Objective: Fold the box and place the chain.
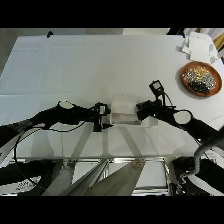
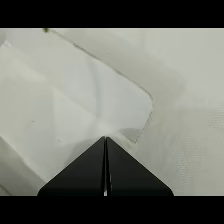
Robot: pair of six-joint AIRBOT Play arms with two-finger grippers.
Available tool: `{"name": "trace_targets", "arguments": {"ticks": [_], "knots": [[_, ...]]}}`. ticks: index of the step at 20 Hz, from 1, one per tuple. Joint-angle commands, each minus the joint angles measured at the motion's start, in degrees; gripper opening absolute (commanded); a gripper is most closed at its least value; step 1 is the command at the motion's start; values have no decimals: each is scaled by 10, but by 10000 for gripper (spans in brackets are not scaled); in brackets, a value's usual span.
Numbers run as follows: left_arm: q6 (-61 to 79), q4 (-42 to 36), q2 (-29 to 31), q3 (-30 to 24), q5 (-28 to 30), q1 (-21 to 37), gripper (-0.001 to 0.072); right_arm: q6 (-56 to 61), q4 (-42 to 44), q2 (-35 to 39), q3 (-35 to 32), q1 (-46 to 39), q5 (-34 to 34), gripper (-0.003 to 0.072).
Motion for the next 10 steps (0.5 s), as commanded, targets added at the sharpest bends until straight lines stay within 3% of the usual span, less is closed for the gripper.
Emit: {"name": "trace_targets", "arguments": {"ticks": [1,5,10], "knots": [[0,0,0,0,1,0,71,16,-2,-51,0,2,19,15],[0,0,0,0,1,0,71,17,-1,-49,11,2,32,15],[0,0,0,0,1,0,71,33,-3,-49,86,-3,143,15]]}}
